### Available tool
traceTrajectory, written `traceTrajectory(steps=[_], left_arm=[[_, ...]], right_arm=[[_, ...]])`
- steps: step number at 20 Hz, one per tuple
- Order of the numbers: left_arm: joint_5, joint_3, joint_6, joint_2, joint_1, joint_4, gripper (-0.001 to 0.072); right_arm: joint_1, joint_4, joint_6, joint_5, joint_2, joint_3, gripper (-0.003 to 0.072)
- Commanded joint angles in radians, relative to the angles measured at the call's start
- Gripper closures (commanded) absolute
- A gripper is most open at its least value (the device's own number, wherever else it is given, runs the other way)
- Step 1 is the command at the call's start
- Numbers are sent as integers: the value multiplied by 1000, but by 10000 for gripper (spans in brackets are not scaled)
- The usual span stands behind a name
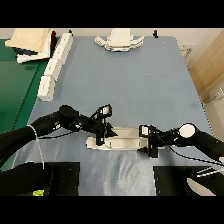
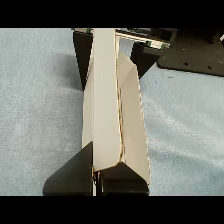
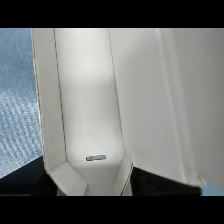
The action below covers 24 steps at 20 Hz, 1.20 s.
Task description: Fold the box.
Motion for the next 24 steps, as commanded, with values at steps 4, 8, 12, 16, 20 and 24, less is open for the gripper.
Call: traceTrajectory(steps=[4, 8, 12, 16, 20, 24], left_arm=[[1, 0, -32, 0, 1, -4, 694], [2, 0, -65, 1, 2, -4, 246], [3, 1, -165, 13, 2, 31, 35], [-2, 2, -563, 122, 2, 346, 31], [-104, 6, -1053, 303, 2, 566, 292], [-141, 12, -1263, 399, -12, 435, 697]], right_arm=[[-1, 0, 0, 1, 1, 1, 108], [-1, 0, 0, 1, 1, 1, 109], [-1, 0, 0, 2, 1, 1, 109], [-1, 0, 0, 1, 1, 1, 109], [-1, 0, 0, 2, 1, 1, 109], [-1, 0, 0, 1, 1, 1, 109]])
